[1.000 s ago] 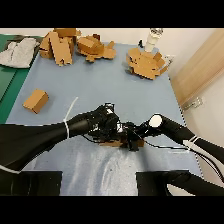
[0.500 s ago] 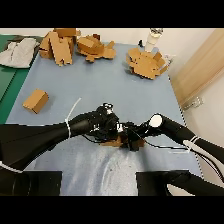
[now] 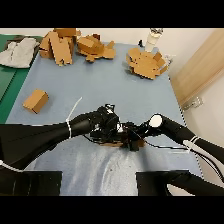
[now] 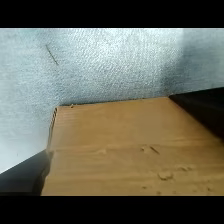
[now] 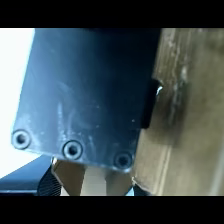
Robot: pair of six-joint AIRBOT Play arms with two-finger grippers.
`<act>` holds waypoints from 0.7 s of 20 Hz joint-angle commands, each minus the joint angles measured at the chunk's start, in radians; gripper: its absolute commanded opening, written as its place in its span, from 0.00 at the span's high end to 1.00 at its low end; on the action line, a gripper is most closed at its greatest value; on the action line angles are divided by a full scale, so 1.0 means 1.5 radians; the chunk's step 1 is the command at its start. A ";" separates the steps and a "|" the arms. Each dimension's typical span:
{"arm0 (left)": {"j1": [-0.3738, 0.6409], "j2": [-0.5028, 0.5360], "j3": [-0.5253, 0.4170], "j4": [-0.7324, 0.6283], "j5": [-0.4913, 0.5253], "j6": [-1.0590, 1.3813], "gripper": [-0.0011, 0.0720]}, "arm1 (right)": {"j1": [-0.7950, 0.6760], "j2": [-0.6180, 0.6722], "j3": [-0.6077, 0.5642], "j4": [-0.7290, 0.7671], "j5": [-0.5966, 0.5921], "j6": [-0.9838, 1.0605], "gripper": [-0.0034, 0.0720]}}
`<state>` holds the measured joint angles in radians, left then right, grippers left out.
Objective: Fold the box.
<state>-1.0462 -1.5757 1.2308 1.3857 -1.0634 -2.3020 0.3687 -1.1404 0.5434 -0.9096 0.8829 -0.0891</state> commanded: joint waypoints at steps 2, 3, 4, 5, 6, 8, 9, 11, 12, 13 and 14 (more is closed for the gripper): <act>0.001 0.009 0.002 0.007 -0.019 -0.001 0.24 | 0.001 0.000 0.000 0.001 0.000 0.007 0.25; 0.001 0.010 0.002 0.009 -0.026 -0.001 0.24 | 0.001 0.000 0.000 0.001 0.000 0.007 0.25; 0.001 0.009 0.002 0.009 -0.029 -0.001 0.24 | 0.001 0.000 0.000 0.000 0.000 0.007 0.25; 0.001 0.009 0.002 0.009 -0.029 -0.001 0.24 | 0.001 0.000 0.000 0.000 0.000 0.007 0.25; 0.001 0.009 0.002 0.009 -0.030 -0.001 0.24 | 0.001 0.000 0.000 0.000 0.000 0.007 0.25; 0.003 0.010 0.002 0.008 -0.035 -0.001 0.24 | 0.001 0.000 0.000 0.000 0.000 0.007 0.25; 0.006 0.012 0.002 0.004 -0.040 -0.001 0.24 | 0.001 0.000 0.000 0.000 0.000 0.007 0.25; 0.017 0.019 0.002 0.004 -0.055 -0.001 0.24 | 0.001 0.000 0.000 0.000 0.000 0.007 0.25; 0.022 0.025 0.002 0.004 -0.062 0.001 0.24 | 0.001 0.000 0.000 0.000 0.000 0.007 0.25; 0.027 0.031 0.002 0.004 -0.068 0.002 0.24 | 0.001 0.000 0.000 0.000 0.000 0.007 0.25; 0.031 0.037 0.001 0.004 -0.073 0.002 0.24 | 0.001 0.000 0.000 0.000 0.000 0.007 0.25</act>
